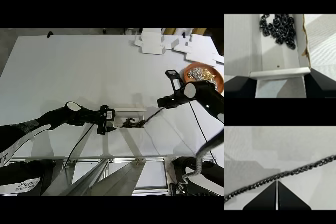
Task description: Fold the box and place the chain.
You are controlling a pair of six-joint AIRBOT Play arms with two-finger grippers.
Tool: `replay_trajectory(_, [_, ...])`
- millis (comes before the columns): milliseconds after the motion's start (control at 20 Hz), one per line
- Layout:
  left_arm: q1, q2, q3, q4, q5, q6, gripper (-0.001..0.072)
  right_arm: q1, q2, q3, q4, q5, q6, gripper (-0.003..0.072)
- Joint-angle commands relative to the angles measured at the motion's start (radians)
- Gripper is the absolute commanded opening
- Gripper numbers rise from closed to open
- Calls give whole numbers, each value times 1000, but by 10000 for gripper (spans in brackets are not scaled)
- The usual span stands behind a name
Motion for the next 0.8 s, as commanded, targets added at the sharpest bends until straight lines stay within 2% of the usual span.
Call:
replay_trajectory(0, [0,1,1,0,0,0,214,0,30,1,2,24,-11,19])
replay_trajectory(150, [0,1,1,0,0,0,214,0,28,1,0,23,1,26])
replay_trajectory(300, [0,1,1,0,0,0,214,0,11,1,-26,21,57,232])
replay_trajectory(750, [0,1,1,0,0,0,214,0,-66,1,-26,-3,96,243])
